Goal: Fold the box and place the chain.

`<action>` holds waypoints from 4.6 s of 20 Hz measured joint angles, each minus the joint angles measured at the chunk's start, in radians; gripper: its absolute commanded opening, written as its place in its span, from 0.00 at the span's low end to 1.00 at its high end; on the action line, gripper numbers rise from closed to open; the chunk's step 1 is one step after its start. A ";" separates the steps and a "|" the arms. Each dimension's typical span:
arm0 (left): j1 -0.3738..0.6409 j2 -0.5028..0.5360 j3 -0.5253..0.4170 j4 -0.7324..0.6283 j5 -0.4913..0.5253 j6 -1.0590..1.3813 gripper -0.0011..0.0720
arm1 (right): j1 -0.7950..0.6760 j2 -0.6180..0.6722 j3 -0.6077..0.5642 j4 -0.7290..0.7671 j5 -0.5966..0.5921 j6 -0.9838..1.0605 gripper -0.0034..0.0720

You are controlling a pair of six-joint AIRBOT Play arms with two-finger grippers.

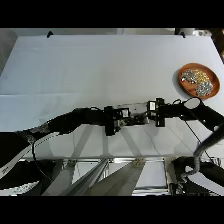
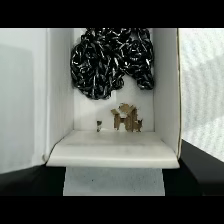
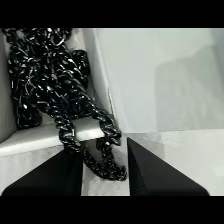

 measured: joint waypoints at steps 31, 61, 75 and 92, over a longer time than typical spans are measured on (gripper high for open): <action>0.000 0.000 0.000 0.002 0.000 0.003 0.22 | 0.000 0.414 0.000 -0.055 0.074 0.369 0.06; 0.000 0.000 0.000 0.001 0.000 0.003 0.22 | -0.045 0.234 0.225 0.206 0.428 0.451 0.07; 0.000 0.000 0.000 0.001 0.000 0.003 0.22 | 0.014 -0.343 0.689 0.014 0.670 0.652 0.41; 0.000 0.000 0.000 0.002 0.000 0.003 0.22 | 0.066 -0.073 0.320 -0.068 0.405 0.645 0.53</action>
